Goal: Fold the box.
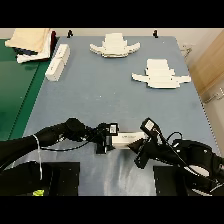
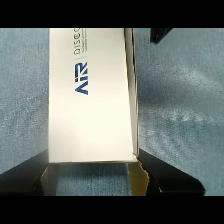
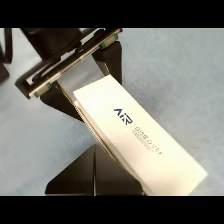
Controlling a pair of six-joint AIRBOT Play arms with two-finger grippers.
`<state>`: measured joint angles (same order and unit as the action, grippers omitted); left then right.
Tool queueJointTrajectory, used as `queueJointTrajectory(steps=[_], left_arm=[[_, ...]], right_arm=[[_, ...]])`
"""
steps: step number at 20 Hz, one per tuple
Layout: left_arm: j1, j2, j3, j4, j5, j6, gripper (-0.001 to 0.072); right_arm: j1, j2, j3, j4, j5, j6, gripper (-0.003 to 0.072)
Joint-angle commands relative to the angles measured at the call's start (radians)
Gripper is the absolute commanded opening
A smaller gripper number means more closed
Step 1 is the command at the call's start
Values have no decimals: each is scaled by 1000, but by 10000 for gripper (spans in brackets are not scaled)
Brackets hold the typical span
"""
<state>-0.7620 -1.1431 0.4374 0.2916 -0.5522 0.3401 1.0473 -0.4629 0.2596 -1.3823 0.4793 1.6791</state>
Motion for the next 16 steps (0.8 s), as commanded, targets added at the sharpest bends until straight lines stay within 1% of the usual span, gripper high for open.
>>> queueJointTrajectory(steps=[1, 7, 10, 16], left_arm=[[1, 0, 0, 0, 0, 0, 349], [1, 0, 0, 0, 0, 0, 348], [1, 0, 0, 0, 0, 0, 349], [1, 0, 0, 0, 0, 0, 349]], right_arm=[[2, 45, -100, 63, -241, 155, 0], [-1, 44, -106, 48, -237, 156, 1], [-1, 18, -116, 43, -240, 156, 1], [-1, -73, -122, 43, -326, 156, 1]])
